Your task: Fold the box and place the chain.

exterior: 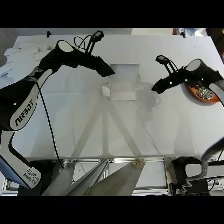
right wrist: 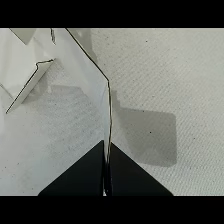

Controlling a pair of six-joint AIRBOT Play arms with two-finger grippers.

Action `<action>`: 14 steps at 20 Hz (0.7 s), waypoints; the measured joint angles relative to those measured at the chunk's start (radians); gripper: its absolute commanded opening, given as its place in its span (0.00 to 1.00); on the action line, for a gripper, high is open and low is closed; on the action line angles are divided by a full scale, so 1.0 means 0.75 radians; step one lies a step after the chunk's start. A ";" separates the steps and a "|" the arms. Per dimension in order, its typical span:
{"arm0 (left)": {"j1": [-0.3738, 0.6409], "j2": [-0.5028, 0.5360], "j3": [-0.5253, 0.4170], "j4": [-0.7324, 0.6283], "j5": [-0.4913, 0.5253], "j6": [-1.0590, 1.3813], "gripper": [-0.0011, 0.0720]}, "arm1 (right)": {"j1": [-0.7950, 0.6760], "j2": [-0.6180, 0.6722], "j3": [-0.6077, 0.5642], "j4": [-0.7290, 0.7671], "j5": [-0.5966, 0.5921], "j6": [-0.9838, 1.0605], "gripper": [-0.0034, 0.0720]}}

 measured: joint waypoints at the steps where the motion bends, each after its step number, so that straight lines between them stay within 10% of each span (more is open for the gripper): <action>1: -0.012 -0.008 0.000 0.013 0.005 0.004 0.88 | 0.000 0.000 0.000 0.000 0.001 -0.001 0.06; 6: -0.074 -0.058 0.001 0.043 0.010 0.017 0.85 | 0.000 0.000 0.000 0.001 0.000 -0.001 0.06; 11: -0.107 -0.089 0.001 0.054 0.017 0.023 0.12 | 0.000 0.000 0.000 -0.001 0.000 -0.001 0.06; 14: -0.113 -0.094 0.002 0.052 0.013 0.033 0.03 | -0.001 0.000 0.001 0.004 -0.010 -0.001 0.06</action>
